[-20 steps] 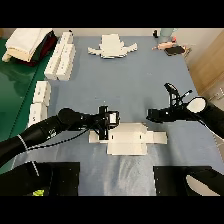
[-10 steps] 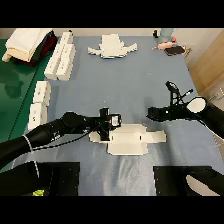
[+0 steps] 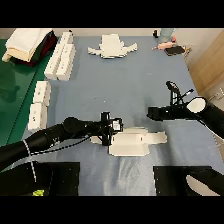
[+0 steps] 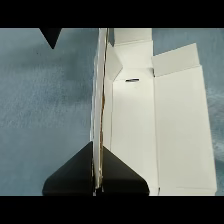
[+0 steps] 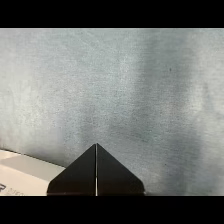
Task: Fold the box.
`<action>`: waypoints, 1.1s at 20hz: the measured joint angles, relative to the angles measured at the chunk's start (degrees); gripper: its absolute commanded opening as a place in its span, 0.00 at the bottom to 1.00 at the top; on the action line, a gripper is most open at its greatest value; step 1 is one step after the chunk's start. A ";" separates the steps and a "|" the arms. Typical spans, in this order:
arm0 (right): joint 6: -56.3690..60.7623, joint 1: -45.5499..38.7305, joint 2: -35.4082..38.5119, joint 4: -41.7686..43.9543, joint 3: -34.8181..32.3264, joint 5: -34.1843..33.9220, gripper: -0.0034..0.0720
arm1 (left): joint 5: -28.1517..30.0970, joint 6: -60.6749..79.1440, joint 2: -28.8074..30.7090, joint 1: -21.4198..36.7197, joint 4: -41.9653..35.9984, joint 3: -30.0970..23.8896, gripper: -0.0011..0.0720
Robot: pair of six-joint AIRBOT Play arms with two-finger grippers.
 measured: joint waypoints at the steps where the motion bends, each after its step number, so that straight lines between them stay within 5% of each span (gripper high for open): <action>1: 0.00 0.00 0.00 0.00 0.00 0.00 0.05 | -0.48 -0.39 0.11 -0.22 0.04 -0.07 0.03; 22: 2.47 0.00 5.77 -2.67 0.00 5.86 0.05 | -1.95 -7.02 1.14 1.20 0.63 -0.22 0.04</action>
